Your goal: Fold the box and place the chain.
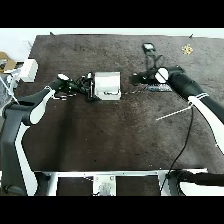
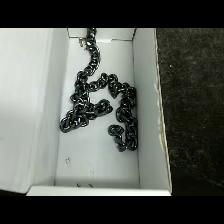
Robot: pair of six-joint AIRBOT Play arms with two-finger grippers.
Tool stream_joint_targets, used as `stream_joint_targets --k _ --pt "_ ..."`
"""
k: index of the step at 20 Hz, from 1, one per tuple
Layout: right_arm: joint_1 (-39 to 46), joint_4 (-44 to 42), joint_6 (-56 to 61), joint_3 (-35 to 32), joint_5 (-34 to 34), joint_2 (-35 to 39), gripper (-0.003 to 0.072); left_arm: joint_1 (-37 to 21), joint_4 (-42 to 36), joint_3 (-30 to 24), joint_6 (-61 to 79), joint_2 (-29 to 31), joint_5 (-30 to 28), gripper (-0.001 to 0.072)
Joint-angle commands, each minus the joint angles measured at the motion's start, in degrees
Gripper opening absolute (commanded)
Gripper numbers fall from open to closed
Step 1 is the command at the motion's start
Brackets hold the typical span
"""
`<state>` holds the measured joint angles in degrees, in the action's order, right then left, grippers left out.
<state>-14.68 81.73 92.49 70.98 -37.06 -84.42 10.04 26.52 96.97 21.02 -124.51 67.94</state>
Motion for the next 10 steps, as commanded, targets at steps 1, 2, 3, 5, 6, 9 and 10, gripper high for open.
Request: stream_joint_targets --k 1,2,3,5,6,9,10 --pt "7.0 -5.7 3.8 -7.8 7.7 0.5 0.0374 0.0 0.0 0.0 0.0 0.0 0.0 0.0227" --pt "7.9 -8.0 3.8 -9.6 10.8 -0.1 0.0375 0.0 0.0 0.0 0.0 0.0 0.0 0.0226" --pt "8.4 -9.4 3.8 -10.8 13.0 -0.9 0.0375 0.0 0.0 0.0 0.0 0.0 0.0 0.0226" --pt "8.5 -12.4 3.8 -11.0 16.2 -3.7 0.0403 0.0 0.0 0.0 0.0 0.0 0.0 0.0226" --pt "8.5 -13.3 3.8 -11.0 17.4 -4.9 0.0404 0.0 0.0 0.0 0.0 0.0 0.0 0.0227" --pt "8.5 -15.6 3.7 -11.0 21.1 -7.8 0.0402 0.0 0.0 0.0 0.0 0.0 0.0 0.0226" --pt "8.5 -16.4 3.8 -11.0 22.1 -8.3 0.0402 0.0 0.0 0.0 0.0 0.0 0.0 0.0227"
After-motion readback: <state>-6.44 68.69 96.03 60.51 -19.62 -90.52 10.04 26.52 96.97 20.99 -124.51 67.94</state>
